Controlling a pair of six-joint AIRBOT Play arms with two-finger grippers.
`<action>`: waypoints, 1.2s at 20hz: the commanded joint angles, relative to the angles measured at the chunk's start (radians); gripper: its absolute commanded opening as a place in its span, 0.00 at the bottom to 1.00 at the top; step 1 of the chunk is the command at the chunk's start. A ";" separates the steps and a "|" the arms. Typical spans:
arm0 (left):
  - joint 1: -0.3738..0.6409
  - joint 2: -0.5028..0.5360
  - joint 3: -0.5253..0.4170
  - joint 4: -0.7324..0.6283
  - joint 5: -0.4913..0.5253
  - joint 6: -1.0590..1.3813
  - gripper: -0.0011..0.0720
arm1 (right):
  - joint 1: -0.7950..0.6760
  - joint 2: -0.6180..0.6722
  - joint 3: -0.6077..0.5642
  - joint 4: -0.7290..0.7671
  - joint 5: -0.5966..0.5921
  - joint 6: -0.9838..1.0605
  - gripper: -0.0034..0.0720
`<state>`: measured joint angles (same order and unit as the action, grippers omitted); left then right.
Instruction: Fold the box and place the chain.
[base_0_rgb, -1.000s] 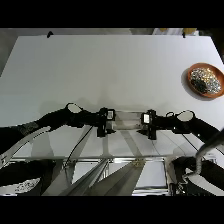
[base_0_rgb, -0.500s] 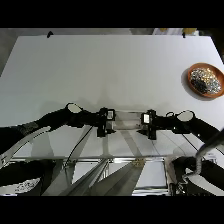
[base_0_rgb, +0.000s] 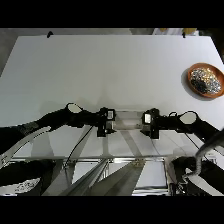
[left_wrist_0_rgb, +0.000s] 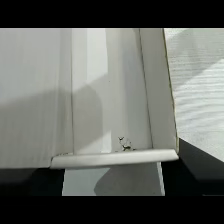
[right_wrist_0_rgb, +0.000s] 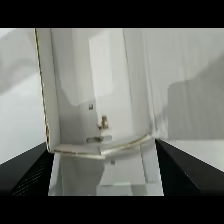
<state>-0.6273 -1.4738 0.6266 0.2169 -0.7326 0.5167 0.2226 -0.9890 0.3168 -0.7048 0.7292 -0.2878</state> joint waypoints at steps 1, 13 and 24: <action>0.000 0.000 0.001 0.001 -0.001 -0.001 0.39 | 0.000 0.095 0.000 -0.260 0.064 0.245 0.95; 0.000 0.000 0.001 0.001 -0.001 -0.001 0.39 | 0.000 0.608 0.000 -0.301 0.397 0.604 0.41; 0.000 0.000 0.001 0.001 -0.001 -0.001 0.39 | 0.001 0.121 0.000 0.344 -0.183 0.462 0.07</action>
<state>-0.6273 -1.4738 0.6266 0.2176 -0.7341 0.5159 0.2226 -0.7006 0.3161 -0.4965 0.7269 0.2272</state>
